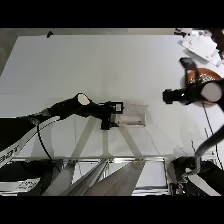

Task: Fold the box and place the chain.

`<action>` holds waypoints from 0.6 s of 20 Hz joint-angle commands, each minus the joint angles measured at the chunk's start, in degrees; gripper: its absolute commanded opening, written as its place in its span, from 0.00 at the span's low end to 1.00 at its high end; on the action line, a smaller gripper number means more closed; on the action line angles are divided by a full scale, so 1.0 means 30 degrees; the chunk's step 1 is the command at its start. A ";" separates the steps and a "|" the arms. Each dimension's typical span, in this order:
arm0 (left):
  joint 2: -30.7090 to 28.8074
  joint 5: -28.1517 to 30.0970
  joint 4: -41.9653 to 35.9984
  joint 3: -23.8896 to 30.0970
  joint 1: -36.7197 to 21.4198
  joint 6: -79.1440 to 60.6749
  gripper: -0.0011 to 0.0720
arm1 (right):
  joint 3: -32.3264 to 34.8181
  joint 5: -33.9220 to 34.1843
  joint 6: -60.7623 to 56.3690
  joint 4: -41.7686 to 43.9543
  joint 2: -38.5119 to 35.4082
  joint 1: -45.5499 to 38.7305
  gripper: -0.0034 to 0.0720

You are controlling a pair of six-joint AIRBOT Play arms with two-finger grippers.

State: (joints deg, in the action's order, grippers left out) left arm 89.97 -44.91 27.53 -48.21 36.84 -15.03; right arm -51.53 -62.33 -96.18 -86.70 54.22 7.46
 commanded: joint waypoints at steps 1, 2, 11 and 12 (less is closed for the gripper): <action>-0.0015 0.0015 -0.0007 -0.0007 -0.0007 0.0000 0.36 | -0.2106 0.0809 0.3257 0.1020 0.0750 -0.4692 0.69; -0.0015 -0.0007 -0.0007 -0.0007 -0.0007 -0.0007 0.36 | -0.2346 0.0874 0.3504 0.1020 0.1523 -0.5960 0.69; -0.0015 0.0015 -0.0007 -0.0007 -0.0007 -0.0007 0.36 | -0.2390 0.5690 0.4065 -0.1100 0.8867 -1.0265 0.69; -0.0015 0.0007 -0.0007 -0.0007 -0.0007 -0.0007 0.36 | -0.2390 0.6193 0.4065 -0.1100 0.9238 -1.0265 0.69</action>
State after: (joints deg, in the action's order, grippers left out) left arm 89.97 -44.88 27.51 -48.21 36.84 -15.03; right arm -58.54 -49.67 -84.44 -88.79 77.34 -21.80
